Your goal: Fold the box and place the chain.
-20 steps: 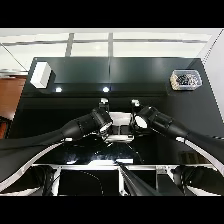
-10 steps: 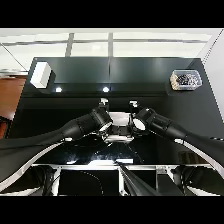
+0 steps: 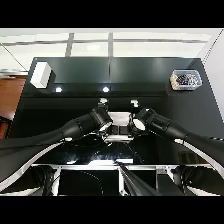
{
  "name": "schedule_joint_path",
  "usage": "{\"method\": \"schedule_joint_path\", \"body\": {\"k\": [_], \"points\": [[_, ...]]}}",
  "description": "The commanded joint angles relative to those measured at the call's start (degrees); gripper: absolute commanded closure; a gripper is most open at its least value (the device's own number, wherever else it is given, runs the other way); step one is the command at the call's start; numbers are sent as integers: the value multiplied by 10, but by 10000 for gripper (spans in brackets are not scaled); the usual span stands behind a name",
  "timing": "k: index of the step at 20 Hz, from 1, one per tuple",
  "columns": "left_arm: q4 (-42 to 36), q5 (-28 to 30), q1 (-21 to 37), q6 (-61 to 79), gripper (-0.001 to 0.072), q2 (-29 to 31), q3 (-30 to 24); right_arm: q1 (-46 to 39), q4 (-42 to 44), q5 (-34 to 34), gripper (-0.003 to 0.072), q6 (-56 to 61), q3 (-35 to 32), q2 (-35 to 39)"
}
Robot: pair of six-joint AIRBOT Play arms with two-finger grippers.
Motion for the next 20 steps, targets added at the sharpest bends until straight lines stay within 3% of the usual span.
{"method": "schedule_joint_path", "body": {"k": [1, 2, 3, 5, 9, 16, 18, 20], "points": [[0, 2, 0, 1, 679, 0, 0, 1, -5, 0, 629, -1, 1, 0], [0, 2, 0, 1, 680, 0, 0, 1, -6, 0, 575, -1, 1, 1], [0, 2, 0, 1, 679, 0, 0, 1, -6, 1, 418, -1, 1, 1], [0, 2, 0, 1, 680, 0, 0, 1, -13, 10, 261, -1, 1, 4], [0, 2, 0, 1, 679, 0, 0, -6, -26, 38, 248, -25, 5, 49], [0, 2, 0, 1, 679, 0, 0, -108, -43, 82, 248, -130, 26, 220], [0, 2, 0, 1, 679, 0, 0, -161, -111, 59, 248, -150, 34, 268], [0, 2, 0, 1, 680, 0, 0, -221, -237, 38, 247, -149, 34, 286]]}}
